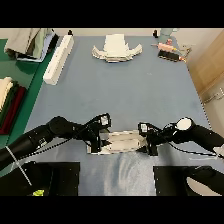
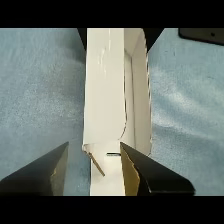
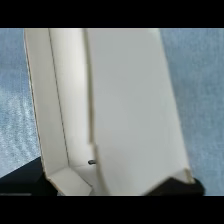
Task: Fold the box.
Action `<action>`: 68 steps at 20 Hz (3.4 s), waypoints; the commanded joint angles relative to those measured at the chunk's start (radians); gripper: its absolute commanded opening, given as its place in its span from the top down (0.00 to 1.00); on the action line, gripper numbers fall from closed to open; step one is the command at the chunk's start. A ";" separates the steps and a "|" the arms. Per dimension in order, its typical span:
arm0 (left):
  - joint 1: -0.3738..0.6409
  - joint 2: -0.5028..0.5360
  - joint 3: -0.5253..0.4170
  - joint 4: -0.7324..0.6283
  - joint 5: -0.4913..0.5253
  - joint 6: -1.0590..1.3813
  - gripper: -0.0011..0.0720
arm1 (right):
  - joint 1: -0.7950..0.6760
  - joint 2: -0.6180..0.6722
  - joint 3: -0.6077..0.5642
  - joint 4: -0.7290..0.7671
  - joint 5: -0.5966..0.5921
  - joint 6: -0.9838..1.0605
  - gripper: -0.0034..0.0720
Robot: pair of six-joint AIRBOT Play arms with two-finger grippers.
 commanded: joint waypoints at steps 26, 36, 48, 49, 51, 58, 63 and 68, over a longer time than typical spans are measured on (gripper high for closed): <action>0.099 -0.239 0.291 0.011 -0.100 -1.015 0.96 | 0.000 0.000 0.000 0.001 -0.002 0.000 0.16; 0.138 -0.432 0.291 -0.066 -0.249 -0.995 0.96 | 0.000 0.000 0.000 0.001 -0.002 0.000 0.16; 0.151 -0.374 0.320 -0.095 -0.289 -0.804 0.96 | 0.000 0.000 0.000 0.001 -0.002 0.000 0.16; 0.168 -0.320 0.320 -0.066 -0.291 -0.804 0.96 | 0.000 0.000 0.000 0.001 -0.002 0.000 0.16; 0.190 -0.211 0.320 0.022 -0.314 -0.807 0.96 | 0.000 0.000 0.000 0.001 -0.002 0.000 0.16; 0.103 0.113 0.263 0.326 -0.269 -0.798 0.96 | 0.000 0.000 0.000 0.001 -0.002 0.000 0.16; -0.031 0.204 0.100 0.375 -0.213 -0.496 0.28 | 0.000 0.000 0.000 0.001 -0.002 0.000 0.16; -0.031 0.186 -0.071 0.348 0.020 -0.353 0.03 | 0.000 0.000 0.000 0.001 -0.002 0.000 0.16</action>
